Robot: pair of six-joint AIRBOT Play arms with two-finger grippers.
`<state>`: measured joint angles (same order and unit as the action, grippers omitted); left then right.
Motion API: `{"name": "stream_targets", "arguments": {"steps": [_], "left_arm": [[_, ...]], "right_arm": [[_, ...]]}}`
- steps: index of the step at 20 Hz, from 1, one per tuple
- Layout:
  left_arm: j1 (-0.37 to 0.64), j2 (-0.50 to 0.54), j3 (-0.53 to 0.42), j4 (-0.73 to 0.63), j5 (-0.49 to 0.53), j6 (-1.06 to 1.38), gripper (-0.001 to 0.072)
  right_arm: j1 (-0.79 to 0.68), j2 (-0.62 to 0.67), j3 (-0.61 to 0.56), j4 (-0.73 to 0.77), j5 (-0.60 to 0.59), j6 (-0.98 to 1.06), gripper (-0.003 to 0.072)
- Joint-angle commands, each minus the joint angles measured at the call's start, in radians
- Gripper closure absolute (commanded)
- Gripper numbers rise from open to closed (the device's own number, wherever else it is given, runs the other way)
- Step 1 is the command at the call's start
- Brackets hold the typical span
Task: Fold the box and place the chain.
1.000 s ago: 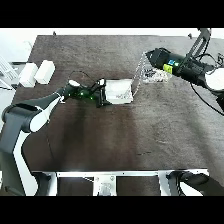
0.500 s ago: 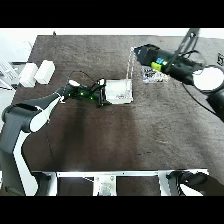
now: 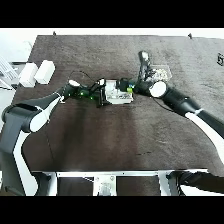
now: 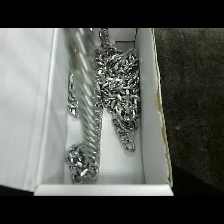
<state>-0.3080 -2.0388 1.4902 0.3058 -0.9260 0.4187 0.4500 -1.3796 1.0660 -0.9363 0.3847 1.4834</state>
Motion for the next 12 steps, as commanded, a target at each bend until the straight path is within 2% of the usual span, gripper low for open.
{"name": "stream_targets", "arguments": {"steps": [1, 2, 3, 4, 5, 6, 7, 8, 10, 12], "left_arm": [[0.001, 0.001, 0.001, 0.0, 0.0, 0.0, 0.0239], [0.001, 0.001, 0.001, 0.0, 0.0, 0.0, 0.0238], [0.001, 0.001, 0.001, 0.0, 0.0, 0.0, 0.0238], [0.001, 0.001, 0.001, 0.0, 0.0, 0.0, 0.0239], [0.001, 0.001, 0.001, 0.0, 0.0, 0.0, 0.0239], [0.001, 0.001, 0.001, 0.0, 0.0, 0.0, 0.0239], [0.001, 0.001, 0.001, 0.0, 0.0, 0.0, 0.0239], [0.001, 0.001, 0.001, 0.0, 0.0, 0.0, 0.0238], [0.001, 0.001, 0.001, 0.0, 0.0, 0.0, 0.0238], [0.001, 0.001, 0.001, 0.0, 0.0, 0.0, 0.0239]], "right_arm": [[0.011, -0.098, -0.035, 0.003, -0.018, -0.001, 0.0676], [0.009, -0.105, -0.035, 0.003, -0.018, -0.003, 0.0516], [-0.001, -0.098, -0.032, 0.001, -0.014, -0.003, 0.0194], [-0.018, -0.076, -0.027, -0.006, 0.001, -0.004, 0.0148], [-0.04, -0.038, -0.027, -0.021, 0.014, -0.004, 0.0194], [-0.069, 0.016, -0.027, -0.061, 0.032, -0.005, 0.0273], [-0.104, 0.076, -0.027, -0.134, 0.059, -0.005, 0.0283], [-0.141, 0.132, -0.027, -0.222, 0.081, -0.009, 0.027], [-0.229, 0.212, -0.028, -0.404, 0.106, -0.148, 0.0184], [-0.34, 0.22, -0.028, -0.411, 0.106, -0.434, 0.0183]]}}
